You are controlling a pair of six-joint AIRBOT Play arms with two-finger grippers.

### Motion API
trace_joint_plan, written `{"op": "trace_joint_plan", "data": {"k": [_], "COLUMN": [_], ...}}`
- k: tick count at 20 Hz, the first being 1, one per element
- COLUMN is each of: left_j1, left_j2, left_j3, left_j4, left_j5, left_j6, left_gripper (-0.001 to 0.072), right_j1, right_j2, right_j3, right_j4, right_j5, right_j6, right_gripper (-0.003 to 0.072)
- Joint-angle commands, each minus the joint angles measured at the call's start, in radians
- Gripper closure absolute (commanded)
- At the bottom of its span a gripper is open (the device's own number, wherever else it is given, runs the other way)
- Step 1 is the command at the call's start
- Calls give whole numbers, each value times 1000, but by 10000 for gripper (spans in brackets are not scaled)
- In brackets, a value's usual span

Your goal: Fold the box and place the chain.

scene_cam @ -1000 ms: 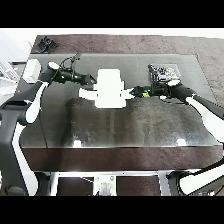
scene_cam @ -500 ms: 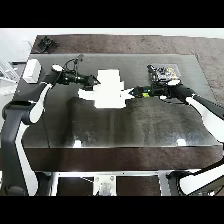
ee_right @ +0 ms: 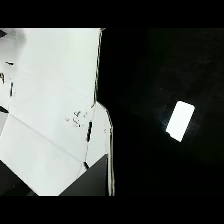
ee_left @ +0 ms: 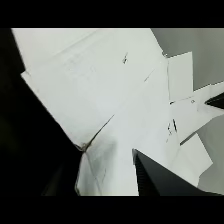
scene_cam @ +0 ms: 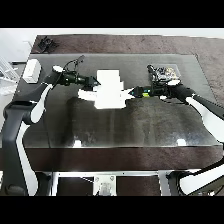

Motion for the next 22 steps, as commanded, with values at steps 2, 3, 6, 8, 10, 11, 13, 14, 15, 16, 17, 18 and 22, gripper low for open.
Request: {"op": "trace_joint_plan", "data": {"k": [2, 3, 6, 8, 10, 11, 13, 14, 15, 16, 17, 18, 22], "left_j1": [1, 1, 4, 4, 4, 4, 4, 4, 4, 4, 4, 4, 4], "left_j2": [-45, -62, -68, -74, -76, -77, -78, -78, -78, -78, -78, -78, -78], "left_j3": [75, 105, 127, 127, 126, 126, 126, 126, 126, 126, 126, 126, 126], "left_j4": [0, 1, 0, 5, 5, 5, 8, 8, 9, 12, 16, 24, 39], "left_j5": [-79, -93, -82, -116, -124, -131, -142, -147, -155, -158, -160, -160, -158], "left_j6": [-14, -23, -36, -36, -37, -36, -36, -36, -36, -37, -37, -40, -46], "left_gripper": [246, 246, 254, 263, 264, 264, 264, 263, 264, 264, 263, 264, 316], "right_j1": [1, 1, 1, 1, 0, 0, -1, -1, -1, -1, -1, -1, -1], "right_j2": [0, 0, 0, 0, 0, 0, 0, 0, 0, 0, 0, 0, 0], "right_j3": [0, 0, 0, 0, 0, 0, 0, 0, 0, 0, 0, 0, 0], "right_j4": [-1, -1, 0, 0, 0, -1, 0, 0, 0, 0, -1, 0, 0], "right_j5": [14, 21, 26, 26, 26, 26, 26, 26, 26, 26, 26, 26, 26], "right_j6": [-1, -1, -2, -2, -2, -1, -2, -2, -4, -8, -9, -9, -24], "right_gripper": [681, 681, 681, 681, 681, 681, 681, 681, 681, 681, 681, 681, 681]}}
